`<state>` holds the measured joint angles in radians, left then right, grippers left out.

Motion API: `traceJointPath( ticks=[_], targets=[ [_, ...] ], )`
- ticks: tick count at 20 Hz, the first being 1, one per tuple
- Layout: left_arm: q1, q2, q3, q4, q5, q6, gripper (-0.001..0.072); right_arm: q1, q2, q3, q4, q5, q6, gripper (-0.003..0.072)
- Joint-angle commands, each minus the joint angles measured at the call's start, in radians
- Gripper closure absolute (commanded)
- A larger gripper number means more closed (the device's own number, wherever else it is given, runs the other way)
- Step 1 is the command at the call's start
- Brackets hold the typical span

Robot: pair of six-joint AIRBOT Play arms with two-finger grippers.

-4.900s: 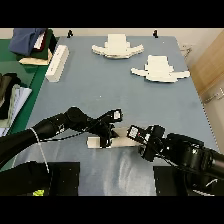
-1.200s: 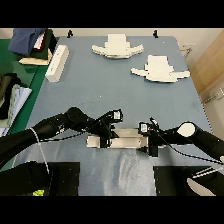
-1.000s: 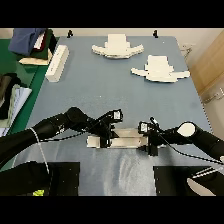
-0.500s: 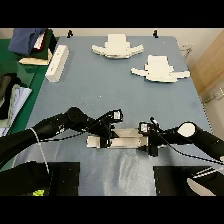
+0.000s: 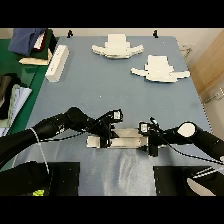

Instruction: Fold the box.

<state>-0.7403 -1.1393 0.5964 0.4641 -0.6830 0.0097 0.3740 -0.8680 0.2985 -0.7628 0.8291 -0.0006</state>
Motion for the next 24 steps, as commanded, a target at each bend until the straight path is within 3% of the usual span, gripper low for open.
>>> traceJointPath(
  ticks=[1, 22, 24],
  targets=[
    [0.000, 0.000, 0.001, 0.000, 0.000, 0.000, 0.0694, 0.000, 0.001, 0.000, 0.000, 0.000, 0.000, 0.0083],
    [0.000, 0.000, 0.001, -0.015, 0.000, 0.000, 0.0672, 0.000, 0.001, 0.001, 0.000, 0.000, 0.000, 0.0083],
    [0.000, 0.000, 0.001, -0.016, 0.002, -0.001, 0.0099, 0.000, 0.001, 0.001, 0.000, 0.000, 0.000, 0.0083]
  ],
)
